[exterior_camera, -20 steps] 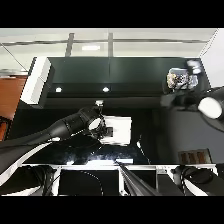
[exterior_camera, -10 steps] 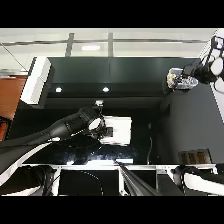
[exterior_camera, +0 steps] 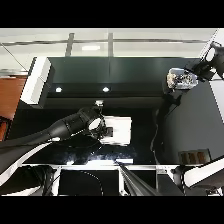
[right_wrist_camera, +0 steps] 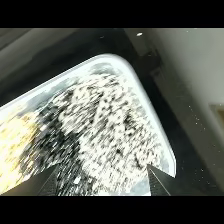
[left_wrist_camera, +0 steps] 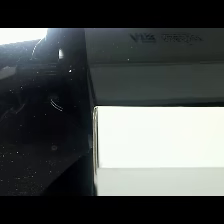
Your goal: Fold the box and place the chain.
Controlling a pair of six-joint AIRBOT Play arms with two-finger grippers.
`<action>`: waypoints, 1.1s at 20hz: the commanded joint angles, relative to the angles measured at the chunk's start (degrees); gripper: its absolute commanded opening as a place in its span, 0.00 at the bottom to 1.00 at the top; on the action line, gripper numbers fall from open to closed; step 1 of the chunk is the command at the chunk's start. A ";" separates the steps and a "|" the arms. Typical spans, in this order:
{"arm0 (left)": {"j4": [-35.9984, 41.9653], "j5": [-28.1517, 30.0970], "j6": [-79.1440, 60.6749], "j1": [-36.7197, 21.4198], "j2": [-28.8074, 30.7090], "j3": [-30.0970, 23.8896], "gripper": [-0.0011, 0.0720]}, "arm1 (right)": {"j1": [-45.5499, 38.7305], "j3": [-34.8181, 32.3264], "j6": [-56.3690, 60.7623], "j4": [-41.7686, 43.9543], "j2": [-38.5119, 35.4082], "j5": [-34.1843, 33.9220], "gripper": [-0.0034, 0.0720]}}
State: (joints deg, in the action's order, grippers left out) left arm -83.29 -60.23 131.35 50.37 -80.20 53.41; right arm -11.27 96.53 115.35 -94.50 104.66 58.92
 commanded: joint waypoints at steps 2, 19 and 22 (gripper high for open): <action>-0.02 -0.02 0.02 -0.04 0.00 0.00 0.05 | -1.84 1.42 5.42 0.85 4.66 -1.60 0.86; -0.20 0.20 0.02 -0.09 0.00 0.00 0.05 | -4.61 1.42 -22.29 14.58 -16.39 5.97 0.05; -0.20 0.20 0.02 -0.09 0.00 0.00 0.05 | -4.57 1.42 -27.10 18.01 -26.27 5.55 0.05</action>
